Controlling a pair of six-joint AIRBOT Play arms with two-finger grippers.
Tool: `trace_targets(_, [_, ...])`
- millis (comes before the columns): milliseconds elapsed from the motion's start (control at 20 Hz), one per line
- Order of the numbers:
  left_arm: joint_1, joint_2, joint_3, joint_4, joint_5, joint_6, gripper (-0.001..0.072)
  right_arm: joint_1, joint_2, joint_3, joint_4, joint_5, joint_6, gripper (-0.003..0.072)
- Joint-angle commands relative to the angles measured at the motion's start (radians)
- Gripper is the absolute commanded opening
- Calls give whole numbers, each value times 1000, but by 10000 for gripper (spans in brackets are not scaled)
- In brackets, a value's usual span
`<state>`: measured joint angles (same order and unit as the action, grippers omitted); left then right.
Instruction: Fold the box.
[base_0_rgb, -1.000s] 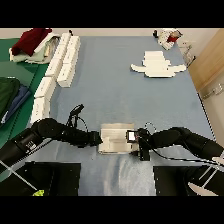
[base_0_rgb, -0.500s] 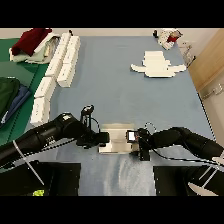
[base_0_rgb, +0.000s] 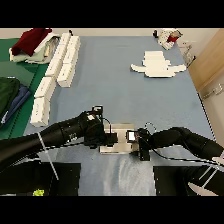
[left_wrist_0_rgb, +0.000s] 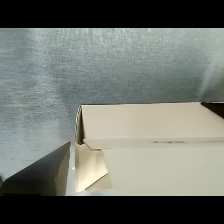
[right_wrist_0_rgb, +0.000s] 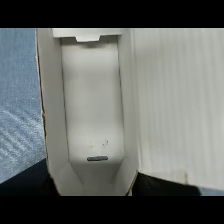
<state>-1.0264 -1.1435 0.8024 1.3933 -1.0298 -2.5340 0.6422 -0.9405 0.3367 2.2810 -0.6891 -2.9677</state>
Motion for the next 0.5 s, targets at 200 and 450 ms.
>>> trace_targets(200, [-78,-93,68,67,-56,-108,450,1,0,1,0,0,0,430])
trace_targets(450, [-82,-96,68,87,-63,-130,393,1,0,1,0,0,0,430])
